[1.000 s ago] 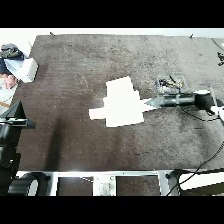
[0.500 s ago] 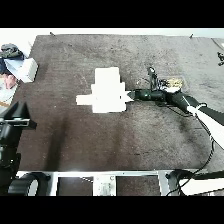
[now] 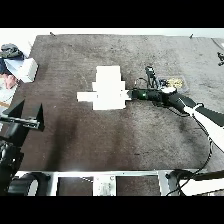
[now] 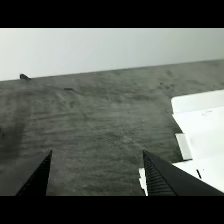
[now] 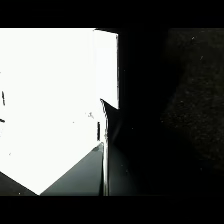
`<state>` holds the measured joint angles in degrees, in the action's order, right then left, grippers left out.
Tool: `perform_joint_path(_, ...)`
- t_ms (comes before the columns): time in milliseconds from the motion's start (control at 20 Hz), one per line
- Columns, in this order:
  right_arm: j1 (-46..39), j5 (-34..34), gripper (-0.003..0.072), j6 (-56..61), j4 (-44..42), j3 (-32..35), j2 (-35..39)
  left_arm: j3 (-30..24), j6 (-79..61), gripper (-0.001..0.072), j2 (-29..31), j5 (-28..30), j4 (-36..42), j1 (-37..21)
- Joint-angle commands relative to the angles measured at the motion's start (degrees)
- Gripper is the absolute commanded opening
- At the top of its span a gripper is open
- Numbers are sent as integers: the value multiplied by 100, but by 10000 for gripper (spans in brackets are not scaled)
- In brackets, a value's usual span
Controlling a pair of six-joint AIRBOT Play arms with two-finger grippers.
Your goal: Fold the box and place the chain.
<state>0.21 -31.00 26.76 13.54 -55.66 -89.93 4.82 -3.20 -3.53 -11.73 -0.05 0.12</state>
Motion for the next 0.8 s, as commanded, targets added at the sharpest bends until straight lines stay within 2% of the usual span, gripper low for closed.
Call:
perform_joint_path(0,9,20,-9,4,9,-7,-2,514,-74,608,-1034,-474,28,-4)
perform_joint_path(200,9,20,-9,4,11,-4,-2,1753,-72,608,-3263,-953,28,-4)
perform_joint_path(350,9,24,-8,4,11,-4,-2,2914,-70,608,-4994,-1989,24,-4)
perform_joint_path(500,9,24,-9,2,13,-4,-2,4183,234,608,-6474,-3018,-127,-4)
perform_joint_path(600,9,46,-8,0,15,-4,-2,5158,933,608,-7368,-3620,-728,-2)
perform_joint_path(750,9,105,-8,2,15,-4,-2,6968,2538,608,-8706,-4496,-2282,181)
